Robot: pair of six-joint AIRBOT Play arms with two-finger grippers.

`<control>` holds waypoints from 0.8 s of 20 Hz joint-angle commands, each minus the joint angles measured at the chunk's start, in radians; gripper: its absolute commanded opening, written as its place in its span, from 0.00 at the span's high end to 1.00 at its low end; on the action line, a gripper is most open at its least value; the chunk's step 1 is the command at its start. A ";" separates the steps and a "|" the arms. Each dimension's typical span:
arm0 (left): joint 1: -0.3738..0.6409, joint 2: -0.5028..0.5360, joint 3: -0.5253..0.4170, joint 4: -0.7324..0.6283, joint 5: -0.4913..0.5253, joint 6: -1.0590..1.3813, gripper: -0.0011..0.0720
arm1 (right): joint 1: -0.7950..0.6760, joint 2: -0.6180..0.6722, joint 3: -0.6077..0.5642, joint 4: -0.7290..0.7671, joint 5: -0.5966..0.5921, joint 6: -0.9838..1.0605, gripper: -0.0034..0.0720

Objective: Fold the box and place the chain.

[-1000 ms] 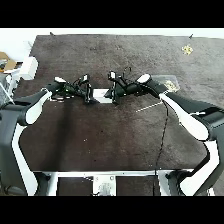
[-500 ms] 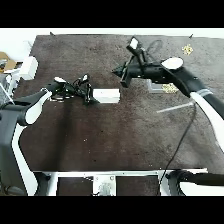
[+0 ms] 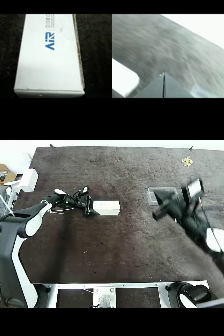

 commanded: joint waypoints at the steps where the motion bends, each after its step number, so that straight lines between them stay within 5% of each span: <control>1: 0.000 0.001 0.000 0.000 0.000 0.001 0.51 | 0.000 0.260 -0.301 0.003 -0.176 0.013 0.95; 7: 0.000 0.001 0.000 -0.013 -0.008 0.000 0.52 | 0.000 0.373 -0.424 0.003 -0.177 0.012 0.95; 9: 0.007 0.008 0.002 -0.061 -0.006 0.001 0.97 | 0.000 0.373 -0.424 0.003 -0.177 0.012 0.95; 13: 0.043 0.092 0.051 -0.098 0.019 -0.177 0.97 | 0.000 0.373 -0.424 -0.001 -0.192 0.012 0.95; 16: 0.117 0.257 0.055 -0.058 0.112 -0.419 0.98 | 0.000 0.373 -0.424 -0.001 -0.204 0.012 0.95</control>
